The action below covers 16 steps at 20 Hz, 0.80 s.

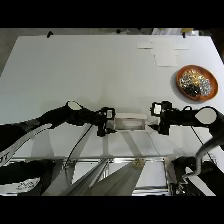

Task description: Fold the box and place the chain.

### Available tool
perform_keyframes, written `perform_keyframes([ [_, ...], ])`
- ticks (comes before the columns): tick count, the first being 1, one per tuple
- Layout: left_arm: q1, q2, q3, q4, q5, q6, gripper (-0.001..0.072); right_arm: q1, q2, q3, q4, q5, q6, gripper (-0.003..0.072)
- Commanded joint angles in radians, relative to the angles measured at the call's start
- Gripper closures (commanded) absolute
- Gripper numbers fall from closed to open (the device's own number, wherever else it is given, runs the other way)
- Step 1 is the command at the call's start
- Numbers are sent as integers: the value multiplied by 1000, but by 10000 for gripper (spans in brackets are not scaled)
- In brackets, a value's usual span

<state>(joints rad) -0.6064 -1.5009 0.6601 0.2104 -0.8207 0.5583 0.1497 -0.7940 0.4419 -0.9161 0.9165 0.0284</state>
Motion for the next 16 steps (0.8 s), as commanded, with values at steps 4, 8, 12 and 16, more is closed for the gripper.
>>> perform_keyframes([
  [4, 0, 0, 1, 0, 2, -1, 497, 0, 50, 1, 208, 126, 11, 543],
  [8, 0, 0, 1, 0, 1, -1, 497, 0, 47, 0, 239, 170, 8, 670],
  [12, 0, 0, 1, 0, 1, -1, 497, 0, -25, 0, 414, -20, 27, 670],
  [16, 0, 0, 1, 0, 1, -1, 497, 0, -167, 0, 465, -221, 154, 670],
])
